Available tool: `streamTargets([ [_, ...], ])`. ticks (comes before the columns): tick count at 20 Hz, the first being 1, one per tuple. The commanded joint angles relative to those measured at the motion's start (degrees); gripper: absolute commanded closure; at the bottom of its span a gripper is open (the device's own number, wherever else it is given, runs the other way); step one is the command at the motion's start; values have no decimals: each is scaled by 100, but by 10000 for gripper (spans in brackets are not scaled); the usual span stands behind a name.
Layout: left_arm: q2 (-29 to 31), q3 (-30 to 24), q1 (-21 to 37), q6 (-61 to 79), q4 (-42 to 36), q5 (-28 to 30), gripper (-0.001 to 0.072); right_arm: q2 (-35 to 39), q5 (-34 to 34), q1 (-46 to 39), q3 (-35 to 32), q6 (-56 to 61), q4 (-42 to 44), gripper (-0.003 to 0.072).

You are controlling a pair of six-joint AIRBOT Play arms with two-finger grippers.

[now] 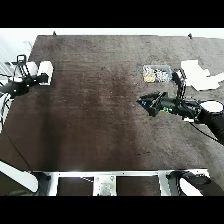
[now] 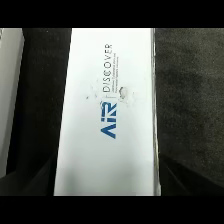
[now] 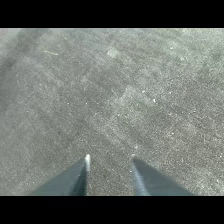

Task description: Fold the box and place the chain.

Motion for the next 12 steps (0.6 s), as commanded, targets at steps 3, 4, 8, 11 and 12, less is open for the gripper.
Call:
streamTargets([
  [3, 404, 2, 7, -2, 275, -138, -11, 13, 11, -2, 7, 2, 2, 166],
  [4, 498, 4, 7, -2, 275, -286, -11, 28, 11, -2, 7, 2, 2, 166],
  [8, 1071, 2, 7, 55, 483, -1259, 637, 407, -59, -39, 7, 2, -4, 575],
  [11, 1731, -13, -7, 186, 485, -1727, 698, 1119, -769, -188, 2, 17, -35, 672],
  [12, 2072, -125, -7, 201, 481, -1657, 698, 1351, -988, -289, 2, 116, -70, 673],
])
